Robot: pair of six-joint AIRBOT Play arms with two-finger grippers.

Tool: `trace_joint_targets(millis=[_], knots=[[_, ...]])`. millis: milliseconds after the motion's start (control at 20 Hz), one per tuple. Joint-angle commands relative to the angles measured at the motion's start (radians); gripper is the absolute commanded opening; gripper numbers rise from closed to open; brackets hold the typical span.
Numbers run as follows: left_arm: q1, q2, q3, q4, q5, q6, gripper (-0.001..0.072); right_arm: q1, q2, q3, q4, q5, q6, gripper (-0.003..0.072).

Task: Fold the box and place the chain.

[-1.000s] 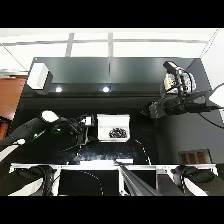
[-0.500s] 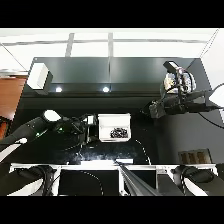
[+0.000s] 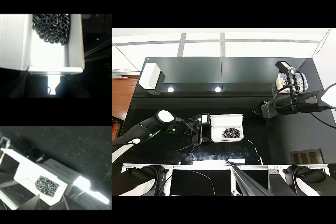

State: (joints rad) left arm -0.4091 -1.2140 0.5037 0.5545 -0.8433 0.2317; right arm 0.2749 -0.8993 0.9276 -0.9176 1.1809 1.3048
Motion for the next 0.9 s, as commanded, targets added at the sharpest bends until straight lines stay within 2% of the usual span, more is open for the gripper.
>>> trace_joint_targets(millis=[0, 750, 800, 850], knots=[[-0.001, 0.008, 0.001, 0.004, -0.001, -0.020, 0.0712, 0.000, 0.000, 0.001, 0.000, 0.000, 0.000, 0.0359], [-0.040, -0.010, 0.002, -0.050, 0.040, -0.026, 0.0710, 0.000, 0.000, 0.001, -0.005, -0.003, 0.000, 0.0359], [-0.040, -0.010, 0.002, -0.050, 0.040, -0.026, 0.0708, 0.000, 0.000, 0.001, -0.023, -0.008, 0.000, 0.0359], [-0.040, -0.010, 0.002, -0.050, 0.040, -0.026, 0.0669, 0.000, 0.000, 0.000, -0.051, -0.012, 0.000, 0.0359]])
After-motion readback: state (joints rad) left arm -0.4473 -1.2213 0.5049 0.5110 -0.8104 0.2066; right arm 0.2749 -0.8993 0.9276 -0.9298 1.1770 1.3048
